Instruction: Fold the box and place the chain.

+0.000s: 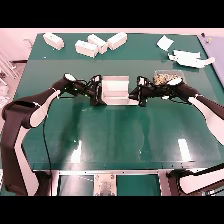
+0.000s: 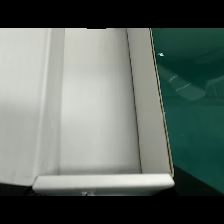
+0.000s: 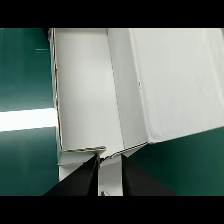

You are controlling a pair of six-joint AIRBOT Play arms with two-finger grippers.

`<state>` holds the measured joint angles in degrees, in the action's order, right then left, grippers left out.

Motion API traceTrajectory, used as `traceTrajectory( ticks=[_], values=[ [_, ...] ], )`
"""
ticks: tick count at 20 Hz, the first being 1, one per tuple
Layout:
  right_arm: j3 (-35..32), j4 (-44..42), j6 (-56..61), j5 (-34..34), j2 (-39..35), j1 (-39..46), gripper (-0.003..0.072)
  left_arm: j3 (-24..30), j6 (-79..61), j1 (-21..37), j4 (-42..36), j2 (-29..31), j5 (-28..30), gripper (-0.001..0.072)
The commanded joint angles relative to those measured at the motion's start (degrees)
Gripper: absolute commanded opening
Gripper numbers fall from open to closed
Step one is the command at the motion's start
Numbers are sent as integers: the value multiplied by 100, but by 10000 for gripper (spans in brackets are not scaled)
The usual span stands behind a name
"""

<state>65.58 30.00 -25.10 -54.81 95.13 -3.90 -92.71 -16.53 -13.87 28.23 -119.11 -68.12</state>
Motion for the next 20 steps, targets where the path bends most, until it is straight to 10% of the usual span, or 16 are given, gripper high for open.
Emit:
traceTrajectory(
  ticks=[1,10,17,20],
  values=[
    [13,-153,-70,-11,9,-81,176,-2,-2,-2,0,0,4,410],
    [48,-190,-114,-7,249,-378,290,-2,-2,-2,0,0,7,410],
    [74,-195,-286,57,278,-372,696,-2,-2,-2,0,0,4,410],
    [74,-188,-350,59,293,-374,720,-2,-2,-2,0,0,4,410]
  ],
)
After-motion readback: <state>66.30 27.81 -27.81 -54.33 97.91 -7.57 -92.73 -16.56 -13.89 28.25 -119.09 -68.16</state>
